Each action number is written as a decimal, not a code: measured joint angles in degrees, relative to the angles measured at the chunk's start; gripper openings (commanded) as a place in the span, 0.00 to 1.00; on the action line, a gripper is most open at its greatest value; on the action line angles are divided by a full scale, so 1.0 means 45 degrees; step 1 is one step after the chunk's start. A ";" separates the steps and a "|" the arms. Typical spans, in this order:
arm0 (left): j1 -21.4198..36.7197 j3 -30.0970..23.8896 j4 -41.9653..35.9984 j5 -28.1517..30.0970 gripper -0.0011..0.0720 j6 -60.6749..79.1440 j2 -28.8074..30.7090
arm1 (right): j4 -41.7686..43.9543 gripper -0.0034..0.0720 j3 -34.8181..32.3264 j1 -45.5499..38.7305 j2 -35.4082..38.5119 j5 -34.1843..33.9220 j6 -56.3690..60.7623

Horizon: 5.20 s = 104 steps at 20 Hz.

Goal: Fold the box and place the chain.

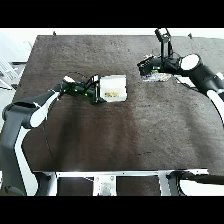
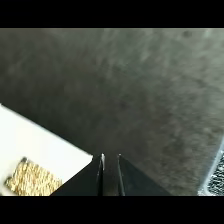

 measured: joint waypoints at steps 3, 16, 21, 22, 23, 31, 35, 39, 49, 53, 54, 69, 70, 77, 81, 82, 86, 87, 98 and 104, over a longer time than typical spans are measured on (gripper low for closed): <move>0.0000 0.0000 0.0000 0.0000 0.66 0.0000 0.0000 | 0.1093 0.14 0.1161 -0.0699 -0.1438 0.1583 -0.1642; 0.0000 0.0000 0.0005 0.0005 0.66 0.0000 0.0000 | 0.3623 0.14 0.4561 -0.0899 -0.5532 0.4410 -0.4133; 0.0000 0.0000 0.0005 0.0005 0.66 0.0000 0.0000 | 0.3725 0.15 0.4702 -0.0724 -0.5872 0.5158 -0.4221; 0.0000 0.0000 0.0005 0.0005 0.66 0.0000 0.0000 | 0.3750 0.16 0.4707 -0.0695 -0.5897 0.5445 -0.4221; 0.0000 0.0000 0.0005 0.0005 0.66 0.0000 0.0000 | 0.3745 0.17 0.4711 -0.0651 -0.5916 0.5799 -0.4226; 0.0000 0.0000 0.0005 0.0005 0.66 0.0000 0.0000 | 0.3852 0.17 0.4741 -0.0384 -0.5921 0.8058 -0.4240; 0.0000 0.0000 0.0005 0.0010 0.66 0.0000 0.0000 | 0.3861 0.31 0.4750 0.0107 -0.5921 0.8446 -0.4483; 0.0000 0.0000 0.0005 0.0010 0.66 0.0000 0.0000 | 0.3502 0.34 0.4750 0.0418 -0.5916 0.8208 -0.4779; 0.0000 0.0000 0.0005 0.0010 0.66 0.0000 0.0000 | 0.2778 0.47 0.4750 0.0704 -0.5916 0.7417 -0.5459; 0.0000 0.0000 0.0005 0.0010 0.66 0.0000 0.0000 | 0.1841 0.51 0.4750 0.1107 -0.5916 0.7368 -0.5566; 0.0000 0.0000 0.0005 0.0010 0.66 0.0000 0.0000 | 0.1647 0.51 0.4750 0.1175 -0.5916 0.7363 -0.5605; 0.0010 0.0005 0.0000 0.0019 0.66 0.0000 0.0000 | 0.1768 0.51 0.5071 0.1384 -0.5916 0.6329 -0.5790; 0.0010 0.0005 0.0000 0.0015 0.66 0.0000 0.0000 | 0.1812 0.51 0.5100 0.1389 -0.5916 0.6319 -0.5775; 0.0010 0.0005 0.0000 0.0010 0.66 0.0000 0.0000 | 0.1661 0.51 0.5149 0.1389 -0.5926 0.6324 -0.5673; 0.0005 0.0005 0.0000 0.0010 0.66 0.0000 0.0000 | 0.1311 0.51 0.5081 0.1409 -0.5969 0.6353 -0.5547; 0.0005 0.0005 0.0000 0.0010 0.66 0.0000 0.0000 | 0.1273 0.51 0.5071 0.1433 -0.5979 0.6353 -0.5527; 0.0010 0.0005 0.0000 0.0005 0.66 0.0000 0.0000 | 0.1107 0.51 0.5042 0.1588 -0.6003 0.6353 -0.5280; 0.0010 0.0005 0.0000 0.0005 0.66 0.0000 0.0000 | 0.1098 0.51 0.5042 0.1627 -0.6008 0.6407 -0.5246; 0.0005 0.0000 0.0005 -0.0010 0.66 0.0015 0.0000 | 0.0991 0.56 0.4624 0.1763 -0.6008 0.6683 -0.4779; 0.0005 0.0000 0.0005 0.0000 0.66 -0.0005 -0.0005 | 0.0976 0.67 0.5425 0.1632 -0.5940 0.6562 -0.4342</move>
